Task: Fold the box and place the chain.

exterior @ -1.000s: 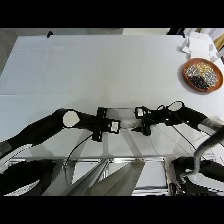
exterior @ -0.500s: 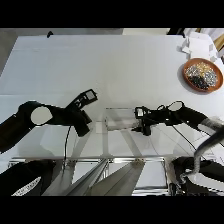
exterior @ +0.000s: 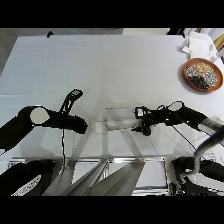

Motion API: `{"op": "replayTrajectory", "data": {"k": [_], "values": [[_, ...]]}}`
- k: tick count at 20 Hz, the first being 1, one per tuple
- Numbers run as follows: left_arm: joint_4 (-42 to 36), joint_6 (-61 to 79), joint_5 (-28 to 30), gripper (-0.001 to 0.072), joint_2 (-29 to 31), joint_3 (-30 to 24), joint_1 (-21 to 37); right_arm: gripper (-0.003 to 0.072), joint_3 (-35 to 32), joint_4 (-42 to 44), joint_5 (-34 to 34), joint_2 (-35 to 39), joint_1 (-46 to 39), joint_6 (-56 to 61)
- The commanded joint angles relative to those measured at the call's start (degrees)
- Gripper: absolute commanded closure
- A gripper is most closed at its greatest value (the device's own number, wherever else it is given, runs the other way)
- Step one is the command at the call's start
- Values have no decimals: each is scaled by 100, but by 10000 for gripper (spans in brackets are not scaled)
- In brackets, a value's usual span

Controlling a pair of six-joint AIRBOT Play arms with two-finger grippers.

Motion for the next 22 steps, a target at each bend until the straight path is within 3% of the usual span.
{"op": "replayTrajectory", "data": {"k": [1, 6, 19, 22], "values": [[-584, -101, 404, 703, -560, -125, 31, 286, 2, 2, 2, 2, 2, 0], [-1078, 216, 557, 700, -1180, -125, -142, 286, 2, 2, 2, 2, 2, 0], [-1591, 339, 957, 699, -1207, -122, -345, 286, 2, 0, 2, 2, 2, 0], [-1808, 557, 999, 669, -1134, -63, -372, 286, 2, 0, 2, 2, 2, 0]]}}
